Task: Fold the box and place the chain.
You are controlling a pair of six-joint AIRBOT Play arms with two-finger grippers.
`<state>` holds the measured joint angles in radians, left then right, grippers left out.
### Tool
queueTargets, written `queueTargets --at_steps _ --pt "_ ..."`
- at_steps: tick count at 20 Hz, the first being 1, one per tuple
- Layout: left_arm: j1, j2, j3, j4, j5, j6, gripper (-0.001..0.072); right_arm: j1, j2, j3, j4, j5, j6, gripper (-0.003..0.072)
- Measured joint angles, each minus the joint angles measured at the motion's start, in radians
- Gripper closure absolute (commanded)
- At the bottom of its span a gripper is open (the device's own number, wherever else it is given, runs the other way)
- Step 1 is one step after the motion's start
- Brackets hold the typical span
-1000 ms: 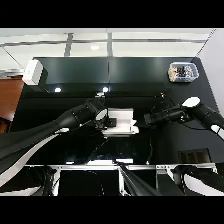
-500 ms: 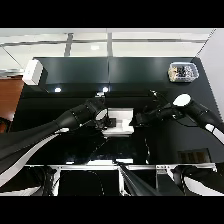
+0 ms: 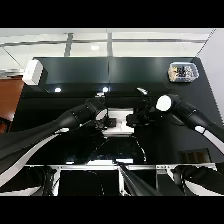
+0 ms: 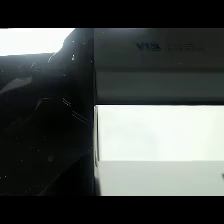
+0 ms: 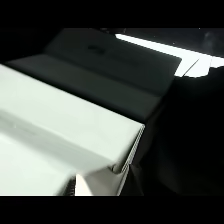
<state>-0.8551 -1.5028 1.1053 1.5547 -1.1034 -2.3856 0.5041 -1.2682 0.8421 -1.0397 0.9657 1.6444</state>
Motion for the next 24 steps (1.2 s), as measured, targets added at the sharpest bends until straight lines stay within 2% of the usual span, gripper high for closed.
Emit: queueTargets --at_steps 2,3,4,9,15,16,18,19,21,23,24 --pt "0.0 0.0 0.0 0.0 0.0 0.0 0.0681 0.045 -0.01 0.01 -0.082 -0.008 0.093 0.0331" --pt "0.0 0.0 0.0 0.0 0.0 0.0 0.0681 0.066 -0.015 0.014 -0.119 -0.011 0.132 0.036" --pt "0.0 0.0 0.0 0.0 0.0 0.0 0.0681 0.086 -0.019 0.018 -0.153 -0.012 0.172 0.0429" --pt "0.0 0.0 0.0 0.0 0.001 0.0 0.0681 0.155 -0.053 0.045 -0.296 0.002 0.329 0.0428" --pt "0.0 0.0 0.0 0.0 0.0 0.0 0.0681 0.209 -0.138 0.137 -0.409 0.085 0.508 0.043" --pt "0.0 0.0 0.0 0.0 0.0 0.0 0.0681 0.212 -0.145 0.143 -0.417 0.093 0.531 0.0476" --pt "0.0 0.0 0.0 -0.001 0.003 0.0 0.0681 0.217 -0.154 0.153 -0.426 0.107 0.565 0.0638" --pt "0.0 0.0 0.0 -0.001 0.0 0.0 0.0681 0.219 -0.157 0.154 -0.431 0.117 0.576 0.0669" --pt "0.0 0.0 0.0 -0.003 -0.002 -0.003 0.0681 0.22 -0.161 0.158 -0.434 0.127 0.596 0.0665" --pt "0.0 0.0 0.0 0.0 0.0 0.0 0.0681 0.222 -0.162 0.16 -0.435 0.139 0.6 0.0436" --pt "0.0 0.0 0.0 0.003 -0.002 0.001 0.0681 0.222 -0.163 0.16 -0.438 0.147 0.601 0.0438"
